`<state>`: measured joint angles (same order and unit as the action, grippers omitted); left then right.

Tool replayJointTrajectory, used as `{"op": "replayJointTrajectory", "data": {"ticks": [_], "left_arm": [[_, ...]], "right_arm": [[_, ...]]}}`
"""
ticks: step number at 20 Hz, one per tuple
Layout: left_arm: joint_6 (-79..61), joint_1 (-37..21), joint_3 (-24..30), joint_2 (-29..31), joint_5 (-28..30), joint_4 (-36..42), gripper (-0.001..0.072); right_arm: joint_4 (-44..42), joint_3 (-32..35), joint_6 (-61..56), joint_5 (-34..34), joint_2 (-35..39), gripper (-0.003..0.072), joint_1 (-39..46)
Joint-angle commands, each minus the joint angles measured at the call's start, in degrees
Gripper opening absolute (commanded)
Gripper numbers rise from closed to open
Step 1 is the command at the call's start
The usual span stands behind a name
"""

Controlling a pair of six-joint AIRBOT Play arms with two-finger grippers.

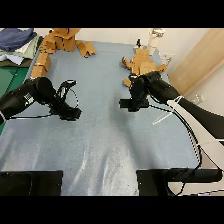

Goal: Fold the box.

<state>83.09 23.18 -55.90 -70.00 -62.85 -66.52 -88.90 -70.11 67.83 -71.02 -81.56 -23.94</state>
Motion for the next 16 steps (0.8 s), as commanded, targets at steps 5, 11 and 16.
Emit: {"op": "replayJointTrajectory", "data": {"ticks": [5,11,16], "left_arm": [[-0.07,0.04,0.00,0.04,6.08,0.20,0.0012],[0.37,0.07,0.00,0.04,10.56,1.03,0.0013],[1.03,0.04,0.00,0.04,12.35,2.34,0.0015]], "right_arm": [[9.20,-0.81,-0.31,3.04,-0.22,0.0002,3.43],[2.73,-9.05,8.41,11.19,-4.24,0.0354,35.82],[-31.52,-16.48,30.53,24.35,-16.72,0.0408,56.28]]}}
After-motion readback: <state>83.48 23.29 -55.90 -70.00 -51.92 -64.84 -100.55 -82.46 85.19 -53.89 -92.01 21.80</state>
